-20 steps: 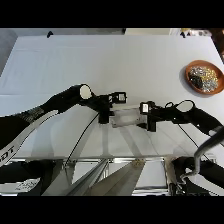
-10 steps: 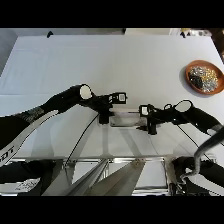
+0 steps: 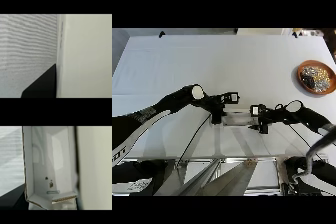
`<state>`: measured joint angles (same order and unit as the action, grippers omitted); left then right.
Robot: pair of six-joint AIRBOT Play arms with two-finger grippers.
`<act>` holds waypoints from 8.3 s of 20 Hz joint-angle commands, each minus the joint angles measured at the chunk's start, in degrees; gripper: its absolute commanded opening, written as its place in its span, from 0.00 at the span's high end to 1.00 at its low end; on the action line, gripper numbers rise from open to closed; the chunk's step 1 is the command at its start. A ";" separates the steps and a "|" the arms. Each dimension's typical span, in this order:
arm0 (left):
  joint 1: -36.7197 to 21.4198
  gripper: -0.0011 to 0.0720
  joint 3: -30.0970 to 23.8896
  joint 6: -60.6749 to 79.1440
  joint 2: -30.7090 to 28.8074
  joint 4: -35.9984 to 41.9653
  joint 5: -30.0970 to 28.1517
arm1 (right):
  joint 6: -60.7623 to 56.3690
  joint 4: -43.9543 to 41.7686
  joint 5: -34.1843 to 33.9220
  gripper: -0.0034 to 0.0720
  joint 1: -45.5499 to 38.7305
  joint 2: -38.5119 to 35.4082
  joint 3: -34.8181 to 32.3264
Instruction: Fold the box and place the chain.
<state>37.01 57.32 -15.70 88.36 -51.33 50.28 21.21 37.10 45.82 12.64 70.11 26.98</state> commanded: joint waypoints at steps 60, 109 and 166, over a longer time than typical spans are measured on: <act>-0.42 0.98 0.02 -24.39 -20.63 -7.43 19.17 | 0.24 0.59 -1.70 0.53 -0.02 0.50 0.00; 3.98 0.86 -5.73 -27.23 -9.97 -27.98 8.20 | 0.24 0.59 -1.73 0.53 -0.02 0.50 0.00; 7.58 0.62 -7.34 -2.10 -8.11 -6.91 -7.69 | 0.24 0.59 -1.70 0.53 -0.02 0.50 0.00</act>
<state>44.05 49.98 -17.74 80.23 -58.74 44.27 21.47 37.82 44.05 12.58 70.61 27.00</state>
